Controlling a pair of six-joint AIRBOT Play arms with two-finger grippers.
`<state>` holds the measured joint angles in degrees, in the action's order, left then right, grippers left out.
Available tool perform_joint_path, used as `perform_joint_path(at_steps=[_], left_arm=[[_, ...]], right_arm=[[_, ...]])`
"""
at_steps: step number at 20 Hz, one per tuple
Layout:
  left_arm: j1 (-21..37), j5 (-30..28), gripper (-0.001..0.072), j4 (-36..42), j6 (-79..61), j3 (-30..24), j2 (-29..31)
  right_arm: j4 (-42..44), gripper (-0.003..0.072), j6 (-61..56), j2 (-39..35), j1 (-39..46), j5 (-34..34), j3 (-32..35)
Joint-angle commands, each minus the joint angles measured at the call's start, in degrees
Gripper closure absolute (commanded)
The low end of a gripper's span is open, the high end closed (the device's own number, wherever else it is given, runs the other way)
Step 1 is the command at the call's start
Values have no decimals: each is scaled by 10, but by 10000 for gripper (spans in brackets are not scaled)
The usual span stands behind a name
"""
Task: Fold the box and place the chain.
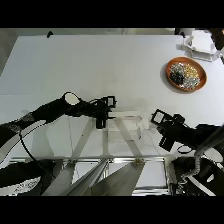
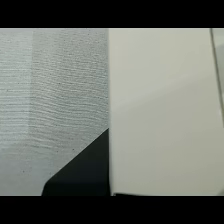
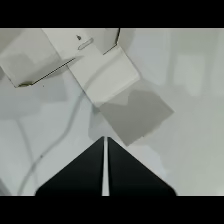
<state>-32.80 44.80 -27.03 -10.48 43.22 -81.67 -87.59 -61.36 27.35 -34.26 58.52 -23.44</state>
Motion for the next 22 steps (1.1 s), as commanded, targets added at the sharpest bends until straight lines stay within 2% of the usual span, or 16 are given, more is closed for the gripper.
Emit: perform_joint_path(at_steps=[1,3,4,5,6,8,13,18,22], left_arm=[[0,0,697,0,0,0,0],[0,0,697,0,0,0,0],[0,0,697,0,0,0,0],[0,0,697,0,0,0,0],[0,0,697,0,0,0,0],[-1,0,697,0,0,0,0],[-1,0,697,0,0,0,0],[-1,0,697,0,0,0,0],[-1,0,697,0,0,0,0]], right_arm=[[32,467,103,30,0,-49,8],[59,311,184,17,0,-92,25],[71,196,222,7,0,-121,41],[81,21,260,-3,0,-145,59],[93,-27,308,-14,0,-161,80],[111,-27,362,-33,0,-164,113],[138,-27,366,-40,-21,-178,153],[202,-27,366,-36,-112,-325,186],[200,-27,366,-8,-115,-327,198]])
